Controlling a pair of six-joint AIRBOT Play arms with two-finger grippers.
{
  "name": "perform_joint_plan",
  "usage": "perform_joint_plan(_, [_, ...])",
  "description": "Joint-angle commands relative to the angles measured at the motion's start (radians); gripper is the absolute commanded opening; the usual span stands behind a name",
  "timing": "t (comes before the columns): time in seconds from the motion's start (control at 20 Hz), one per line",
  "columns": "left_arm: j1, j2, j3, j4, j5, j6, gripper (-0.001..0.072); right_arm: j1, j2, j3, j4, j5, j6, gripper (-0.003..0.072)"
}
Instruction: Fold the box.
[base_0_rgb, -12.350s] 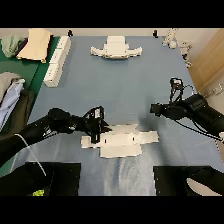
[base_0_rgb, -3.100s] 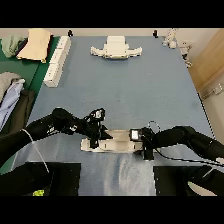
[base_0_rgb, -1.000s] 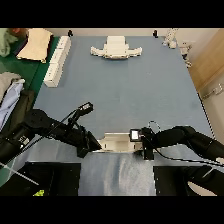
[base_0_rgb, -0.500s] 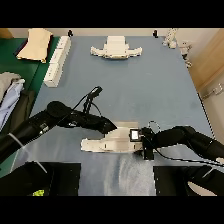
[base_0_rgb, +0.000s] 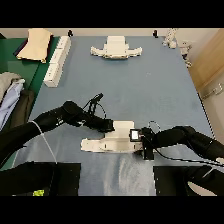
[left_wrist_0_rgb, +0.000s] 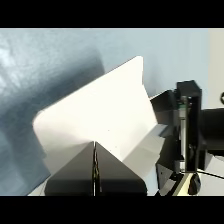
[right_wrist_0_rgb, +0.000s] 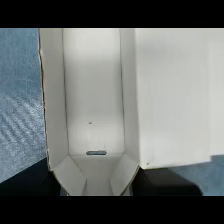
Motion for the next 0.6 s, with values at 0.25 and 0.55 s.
perform_joint_plan(0.25, [-0.007,-0.035,0.008,0.019,-0.021,-0.024,0.0015,0.000,0.000,0.000,0.000,0.000,0.000,0.0567])
perform_joint_plan(0.55, [-0.006,0.067,0.080,0.019,-0.064,0.118,0.0014,0.000,0.000,0.000,0.000,0.000,0.000,0.0567])
